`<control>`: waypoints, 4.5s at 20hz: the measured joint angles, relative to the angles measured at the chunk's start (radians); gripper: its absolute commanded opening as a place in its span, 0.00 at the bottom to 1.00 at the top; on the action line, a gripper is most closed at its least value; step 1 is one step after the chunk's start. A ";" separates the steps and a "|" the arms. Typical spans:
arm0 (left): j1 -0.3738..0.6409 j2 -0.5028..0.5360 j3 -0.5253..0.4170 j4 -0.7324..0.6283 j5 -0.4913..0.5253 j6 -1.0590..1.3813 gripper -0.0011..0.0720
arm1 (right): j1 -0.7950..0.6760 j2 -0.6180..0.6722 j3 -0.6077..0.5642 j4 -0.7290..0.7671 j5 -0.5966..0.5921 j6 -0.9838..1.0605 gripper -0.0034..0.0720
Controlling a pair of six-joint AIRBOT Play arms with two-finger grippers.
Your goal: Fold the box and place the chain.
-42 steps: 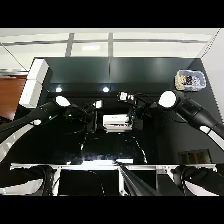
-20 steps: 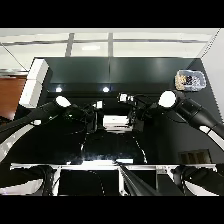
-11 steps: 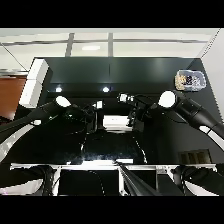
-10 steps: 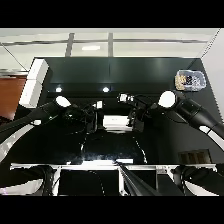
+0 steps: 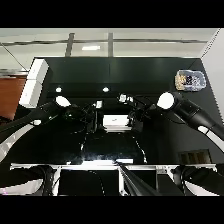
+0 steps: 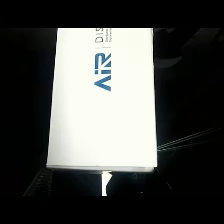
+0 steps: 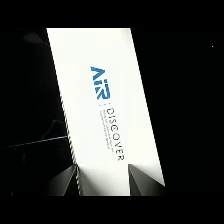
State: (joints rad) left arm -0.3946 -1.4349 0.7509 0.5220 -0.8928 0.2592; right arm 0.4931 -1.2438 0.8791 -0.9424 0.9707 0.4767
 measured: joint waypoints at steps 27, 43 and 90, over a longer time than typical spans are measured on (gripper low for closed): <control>0.000 0.000 0.000 -0.001 -0.001 0.003 0.72 | -0.195 -0.129 -0.132 0.517 0.059 0.476 0.07; -0.012 0.152 0.043 0.164 -0.020 -0.211 1.00 | -0.586 0.328 -0.075 0.338 0.246 0.486 0.07; 0.077 0.204 0.177 0.951 -0.231 -1.470 0.48 | -0.709 0.386 -0.096 0.230 0.253 0.526 0.07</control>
State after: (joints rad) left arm -0.3172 -1.2308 0.9283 1.4727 -1.1236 -1.2110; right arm -0.2157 -0.8574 0.7834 -0.7124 1.2232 1.0031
